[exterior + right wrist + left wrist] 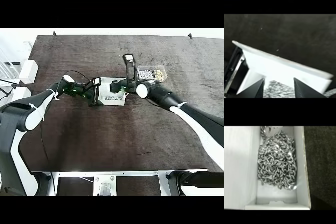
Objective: Fold the box and place the chain.
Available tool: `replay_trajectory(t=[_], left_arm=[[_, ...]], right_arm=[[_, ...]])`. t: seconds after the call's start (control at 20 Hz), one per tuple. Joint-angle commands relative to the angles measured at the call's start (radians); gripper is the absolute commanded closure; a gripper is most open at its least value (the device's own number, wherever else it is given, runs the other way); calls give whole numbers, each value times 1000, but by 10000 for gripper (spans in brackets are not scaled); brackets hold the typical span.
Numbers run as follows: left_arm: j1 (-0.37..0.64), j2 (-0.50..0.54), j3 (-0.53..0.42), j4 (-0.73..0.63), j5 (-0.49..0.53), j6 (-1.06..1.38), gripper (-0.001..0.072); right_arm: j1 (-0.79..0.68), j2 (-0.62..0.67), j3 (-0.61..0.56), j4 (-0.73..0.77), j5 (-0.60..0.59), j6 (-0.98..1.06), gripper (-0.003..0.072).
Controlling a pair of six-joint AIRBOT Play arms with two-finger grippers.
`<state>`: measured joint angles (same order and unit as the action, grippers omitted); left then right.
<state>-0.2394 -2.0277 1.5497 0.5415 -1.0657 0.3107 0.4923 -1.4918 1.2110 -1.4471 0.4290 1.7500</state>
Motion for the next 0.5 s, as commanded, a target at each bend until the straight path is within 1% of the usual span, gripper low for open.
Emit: replay_trajectory(t=[0.0, 0.1, 0.2, 0.25, 0.35, 0.45], left_arm=[[0, 0, 0, 0, 0, 0, 540], [0, 0, 0, 0, 0, 0, 540], [0, 0, 0, 0, 2, 0, 540], [0, 0, 0, 0, 2, 0, 540], [0, 0, 0, 0, 2, 0, 540], [0, 0, 0, 0, 3, 0, 540]], right_arm=[[-76, 69, -14, -55, 58, -30, 247], [-162, 58, -35, -56, 43, -29, 245], [-251, 7, -42, -32, -13, -18, 238], [-286, -29, -42, 8, -55, -19, 195], [-318, -99, -34, 56, -109, -27, 194], [-323, -175, 0, 64, -112, -27, 193]])
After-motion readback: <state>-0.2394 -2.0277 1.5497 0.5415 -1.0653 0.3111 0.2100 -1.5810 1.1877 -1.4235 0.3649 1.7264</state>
